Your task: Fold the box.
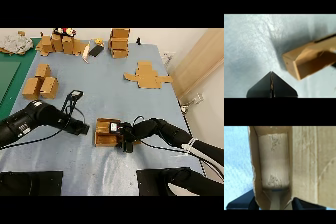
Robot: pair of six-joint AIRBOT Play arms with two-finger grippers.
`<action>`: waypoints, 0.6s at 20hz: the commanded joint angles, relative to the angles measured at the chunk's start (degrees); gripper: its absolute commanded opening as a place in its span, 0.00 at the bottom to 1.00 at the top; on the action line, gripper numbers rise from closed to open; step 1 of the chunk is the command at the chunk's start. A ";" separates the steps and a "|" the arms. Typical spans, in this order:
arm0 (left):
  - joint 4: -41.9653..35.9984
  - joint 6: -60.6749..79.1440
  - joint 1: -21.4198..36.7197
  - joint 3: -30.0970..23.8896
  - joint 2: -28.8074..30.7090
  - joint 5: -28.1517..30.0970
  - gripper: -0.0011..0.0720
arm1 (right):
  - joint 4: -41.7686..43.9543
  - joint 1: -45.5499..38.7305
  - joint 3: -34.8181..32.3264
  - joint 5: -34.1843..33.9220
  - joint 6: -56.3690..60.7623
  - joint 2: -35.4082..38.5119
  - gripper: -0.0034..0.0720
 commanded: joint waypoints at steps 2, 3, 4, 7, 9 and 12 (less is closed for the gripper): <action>-21.84 51.30 7.63 -7.43 1.14 -3.87 0.03 | -0.02 0.02 0.02 0.00 0.00 0.04 0.65; -26.34 60.81 8.26 -8.15 0.22 -3.63 0.03 | 0.00 0.02 0.02 0.00 0.02 0.07 0.65; -29.07 69.11 7.50 -8.55 -0.20 0.09 0.03 | 0.00 0.02 0.02 0.02 0.02 0.07 0.65; -29.86 85.09 4.20 -8.55 -1.44 8.44 0.49 | -0.07 -0.04 0.02 -0.22 0.02 0.04 0.65; -29.42 86.03 3.89 -8.55 -1.88 8.79 0.95 | -0.20 -0.02 0.02 -0.22 0.02 0.04 0.65; -29.44 88.56 4.52 -10.54 -2.19 10.03 0.95 | -0.24 -0.02 0.02 -0.22 0.00 0.07 0.65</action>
